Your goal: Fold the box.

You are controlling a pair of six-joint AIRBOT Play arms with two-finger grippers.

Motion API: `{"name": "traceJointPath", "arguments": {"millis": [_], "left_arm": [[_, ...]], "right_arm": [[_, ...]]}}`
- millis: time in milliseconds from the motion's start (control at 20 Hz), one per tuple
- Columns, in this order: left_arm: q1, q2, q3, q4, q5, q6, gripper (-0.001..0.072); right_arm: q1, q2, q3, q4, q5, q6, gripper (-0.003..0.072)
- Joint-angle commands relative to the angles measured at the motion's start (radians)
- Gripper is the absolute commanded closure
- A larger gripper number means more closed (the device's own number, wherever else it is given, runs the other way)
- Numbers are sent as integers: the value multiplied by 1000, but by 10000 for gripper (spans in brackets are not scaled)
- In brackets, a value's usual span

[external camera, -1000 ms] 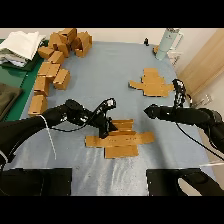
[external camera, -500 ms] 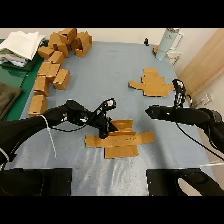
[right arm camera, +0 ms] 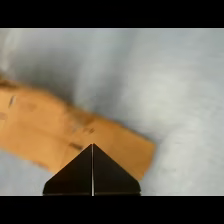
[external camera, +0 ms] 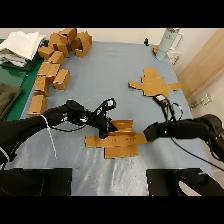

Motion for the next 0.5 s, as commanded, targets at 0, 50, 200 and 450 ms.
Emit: {"name": "traceJointPath", "arguments": {"millis": [0,50,200,450], "left_arm": [[1,0,0,0,0,0,696],[1,0,0,0,0,0,696],[1,0,0,0,0,0,696],[1,0,0,0,0,0,696]], "right_arm": [[278,145,-76,-59,-66,-81,674],[358,174,-107,-79,-66,-97,548],[516,174,-199,-152,-18,-229,105],[570,69,-241,-325,195,-345,104]]}}
